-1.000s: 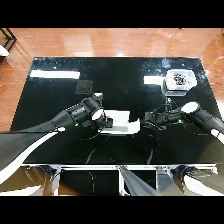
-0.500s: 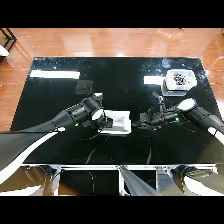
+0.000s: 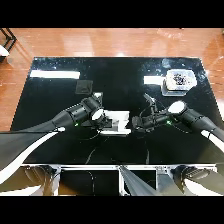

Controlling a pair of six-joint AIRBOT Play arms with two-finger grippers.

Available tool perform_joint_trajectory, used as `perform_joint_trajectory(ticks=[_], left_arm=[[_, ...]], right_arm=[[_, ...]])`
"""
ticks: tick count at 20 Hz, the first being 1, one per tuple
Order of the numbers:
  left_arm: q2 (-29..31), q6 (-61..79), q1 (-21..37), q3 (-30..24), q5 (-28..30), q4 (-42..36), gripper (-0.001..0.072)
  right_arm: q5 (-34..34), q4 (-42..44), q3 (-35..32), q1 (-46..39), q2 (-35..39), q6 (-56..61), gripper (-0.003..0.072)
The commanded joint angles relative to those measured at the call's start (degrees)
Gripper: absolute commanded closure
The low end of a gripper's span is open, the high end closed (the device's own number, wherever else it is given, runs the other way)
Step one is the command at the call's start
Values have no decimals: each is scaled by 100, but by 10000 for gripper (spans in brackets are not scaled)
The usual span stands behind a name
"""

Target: Fold the box and place the chain.

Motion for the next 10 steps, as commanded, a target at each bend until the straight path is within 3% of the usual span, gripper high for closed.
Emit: perform_joint_trajectory(ticks=[1, 7, 10], left_arm=[[-2, 9, 2, 0, -11, 0, 686], [-2, 9, 2, 0, -7, 7, 686], [-2, 9, 2, 0, -4, 7, 686]], right_arm=[[-501, -284, 44, 385, -4, 503, 225], [-763, -1974, 568, 1016, -4, 2055, 226], [-800, -2417, 710, 1163, -7, 2736, 227]])
